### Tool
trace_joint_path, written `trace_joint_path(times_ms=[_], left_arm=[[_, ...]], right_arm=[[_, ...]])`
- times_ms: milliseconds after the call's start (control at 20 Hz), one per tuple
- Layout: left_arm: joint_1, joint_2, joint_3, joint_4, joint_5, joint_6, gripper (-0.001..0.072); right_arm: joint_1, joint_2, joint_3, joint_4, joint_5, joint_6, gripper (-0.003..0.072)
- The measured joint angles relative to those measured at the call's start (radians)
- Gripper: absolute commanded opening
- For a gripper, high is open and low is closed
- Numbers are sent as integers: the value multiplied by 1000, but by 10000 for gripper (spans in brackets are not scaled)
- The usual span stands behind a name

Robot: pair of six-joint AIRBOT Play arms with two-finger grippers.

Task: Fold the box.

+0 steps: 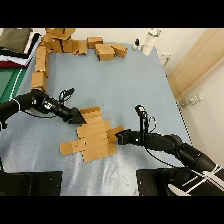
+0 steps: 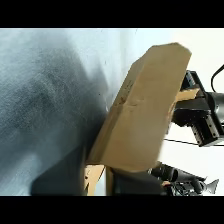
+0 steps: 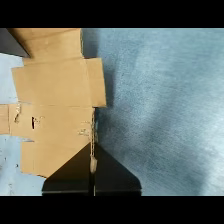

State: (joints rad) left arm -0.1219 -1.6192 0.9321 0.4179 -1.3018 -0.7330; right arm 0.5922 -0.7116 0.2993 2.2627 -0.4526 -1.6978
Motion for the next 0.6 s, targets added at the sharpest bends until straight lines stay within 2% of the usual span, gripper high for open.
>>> trace_joint_path(times_ms=[200,250,300,350,600], left_arm=[[-3,0,0,-6,2,28,11],[-3,0,0,-8,3,35,11],[-3,0,0,-9,4,44,11],[-3,0,0,-10,6,57,11],[-21,43,0,-14,14,153,10]], right_arm=[[0,0,0,0,0,0,3],[0,0,0,0,0,0,53],[0,0,0,-1,0,0,255],[0,0,0,-6,0,0,407],[-61,10,34,-129,-37,80,411]])
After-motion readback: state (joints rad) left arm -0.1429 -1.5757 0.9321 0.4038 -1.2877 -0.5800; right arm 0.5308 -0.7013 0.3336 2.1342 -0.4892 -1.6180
